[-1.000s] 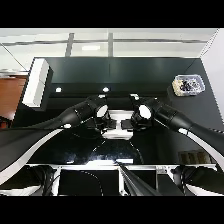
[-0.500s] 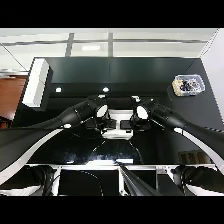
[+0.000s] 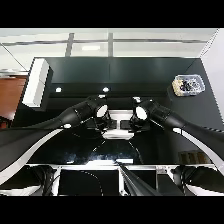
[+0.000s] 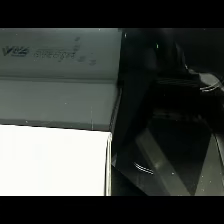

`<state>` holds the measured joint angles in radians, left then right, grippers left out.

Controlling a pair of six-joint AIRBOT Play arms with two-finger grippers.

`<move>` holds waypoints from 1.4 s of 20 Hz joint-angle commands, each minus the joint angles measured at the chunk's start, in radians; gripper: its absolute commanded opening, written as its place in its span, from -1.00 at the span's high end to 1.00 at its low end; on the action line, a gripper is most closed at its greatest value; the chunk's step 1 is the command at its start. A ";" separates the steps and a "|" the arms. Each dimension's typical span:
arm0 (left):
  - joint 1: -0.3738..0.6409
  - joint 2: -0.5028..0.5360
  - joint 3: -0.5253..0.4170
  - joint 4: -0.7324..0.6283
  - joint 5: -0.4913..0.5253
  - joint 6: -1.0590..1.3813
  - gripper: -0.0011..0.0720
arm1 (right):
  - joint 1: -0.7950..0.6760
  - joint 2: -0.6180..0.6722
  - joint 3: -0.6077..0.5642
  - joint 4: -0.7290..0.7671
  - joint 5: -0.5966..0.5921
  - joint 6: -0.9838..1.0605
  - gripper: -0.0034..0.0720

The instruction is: Fold the box and place the chain.

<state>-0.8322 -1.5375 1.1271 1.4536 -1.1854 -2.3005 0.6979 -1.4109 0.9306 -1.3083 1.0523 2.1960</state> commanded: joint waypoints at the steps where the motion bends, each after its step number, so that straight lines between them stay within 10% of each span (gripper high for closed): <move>1: 0.001 0.000 0.000 0.000 -0.002 0.001 0.89 | 0.000 0.000 0.003 0.002 0.003 0.003 0.89; 4: 0.001 0.000 0.000 0.000 -0.002 0.001 0.89 | 0.000 0.000 0.005 0.002 0.004 -0.005 0.87; 6: 0.001 0.000 0.000 0.000 -0.002 0.001 0.89 | 0.000 0.000 0.010 0.003 0.006 -0.008 0.45; 20: 0.001 0.000 0.000 -0.008 -0.002 0.001 0.89 | 0.021 -0.002 0.037 -0.055 0.018 -0.005 0.88; 22: 0.001 0.000 0.000 -0.008 -0.002 0.001 0.89 | 0.021 0.000 0.042 -0.056 0.017 -0.005 0.14; 28: 0.001 0.000 0.000 -0.008 -0.002 0.001 0.89 | 0.021 0.100 0.043 -0.089 0.048 -0.144 0.13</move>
<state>-0.8318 -1.5379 1.1267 1.4460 -1.1889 -2.2986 0.7177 -1.3651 0.9730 -1.3727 1.0763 2.1208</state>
